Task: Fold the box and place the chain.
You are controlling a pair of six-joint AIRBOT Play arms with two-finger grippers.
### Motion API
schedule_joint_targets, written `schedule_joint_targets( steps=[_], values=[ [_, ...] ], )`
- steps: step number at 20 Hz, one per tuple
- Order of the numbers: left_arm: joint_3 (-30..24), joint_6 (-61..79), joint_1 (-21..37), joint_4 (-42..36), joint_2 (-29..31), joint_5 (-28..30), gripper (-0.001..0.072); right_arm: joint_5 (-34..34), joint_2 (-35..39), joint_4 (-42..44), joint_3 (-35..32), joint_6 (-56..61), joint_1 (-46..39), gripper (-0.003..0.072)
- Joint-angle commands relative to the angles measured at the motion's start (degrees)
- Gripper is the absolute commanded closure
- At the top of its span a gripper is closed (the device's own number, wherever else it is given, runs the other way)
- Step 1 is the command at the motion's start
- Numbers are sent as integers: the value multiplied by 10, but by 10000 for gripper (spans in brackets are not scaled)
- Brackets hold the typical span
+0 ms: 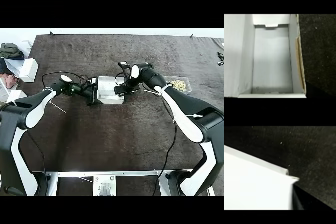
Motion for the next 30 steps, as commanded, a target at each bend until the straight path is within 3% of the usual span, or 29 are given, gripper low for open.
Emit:
schedule_joint_targets(
  steps=[1,7,8,20,21,22,24,26,29,30],
  values=[
    [0,0,0,0,0,0,377,18,-16,-54,25,56,23,277],
    [0,0,0,0,0,0,377,12,-17,-94,25,127,28,278],
    [0,0,0,0,0,0,377,11,-17,-96,25,132,28,311],
    [0,0,0,0,0,0,377,7,-36,-80,26,162,28,313],
    [0,0,0,0,0,0,377,7,-36,-80,26,161,28,340],
    [0,0,0,0,0,0,377,7,-36,-80,26,162,28,449],
    [0,0,0,0,0,0,377,8,-36,-80,26,166,28,459],
    [0,0,0,0,0,0,376,12,-36,-80,26,176,28,528],
    [0,0,0,0,0,0,377,14,-37,-80,26,181,28,537],
    [0,0,0,0,0,0,377,13,-37,-84,26,181,28,654]
  ],
)
